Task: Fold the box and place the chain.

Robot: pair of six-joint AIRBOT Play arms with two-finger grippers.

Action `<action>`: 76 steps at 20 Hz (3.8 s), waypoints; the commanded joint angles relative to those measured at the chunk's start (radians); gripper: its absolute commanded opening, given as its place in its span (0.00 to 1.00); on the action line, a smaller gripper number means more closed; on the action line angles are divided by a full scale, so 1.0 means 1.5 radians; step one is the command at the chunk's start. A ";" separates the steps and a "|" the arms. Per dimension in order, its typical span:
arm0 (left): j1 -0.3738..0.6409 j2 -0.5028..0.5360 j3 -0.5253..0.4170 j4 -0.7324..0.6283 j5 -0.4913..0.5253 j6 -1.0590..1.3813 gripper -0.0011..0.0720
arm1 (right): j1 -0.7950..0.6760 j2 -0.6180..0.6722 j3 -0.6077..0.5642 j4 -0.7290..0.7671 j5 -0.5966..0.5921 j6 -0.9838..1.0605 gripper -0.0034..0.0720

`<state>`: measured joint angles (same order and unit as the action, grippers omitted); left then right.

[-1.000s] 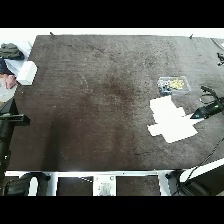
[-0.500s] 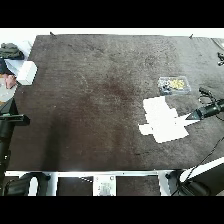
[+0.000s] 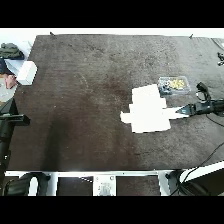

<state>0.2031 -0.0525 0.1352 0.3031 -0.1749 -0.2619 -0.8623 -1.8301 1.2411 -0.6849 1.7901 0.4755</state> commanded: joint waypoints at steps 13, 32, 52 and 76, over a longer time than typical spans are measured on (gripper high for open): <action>-0.001 0.000 0.000 0.000 0.014 0.000 0.03 | 0.400 0.072 -0.157 0.297 -0.415 -0.047 0.02; -0.001 -0.517 0.293 -0.051 -0.389 0.006 0.81 | 0.404 0.072 -0.148 0.290 -0.494 -0.061 0.02; -0.201 -1.291 1.089 0.139 -0.641 -0.246 0.80 | 0.422 0.082 -0.148 0.344 -0.482 -0.200 0.02; -0.230 -1.409 1.173 0.093 -0.826 -0.203 0.58 | 0.422 0.082 -0.148 0.341 -0.480 -0.199 0.02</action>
<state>-0.1261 -2.1635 1.8938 0.4599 -1.4185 -0.5838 -0.2306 -1.7081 1.0191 -0.1719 1.0683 0.1753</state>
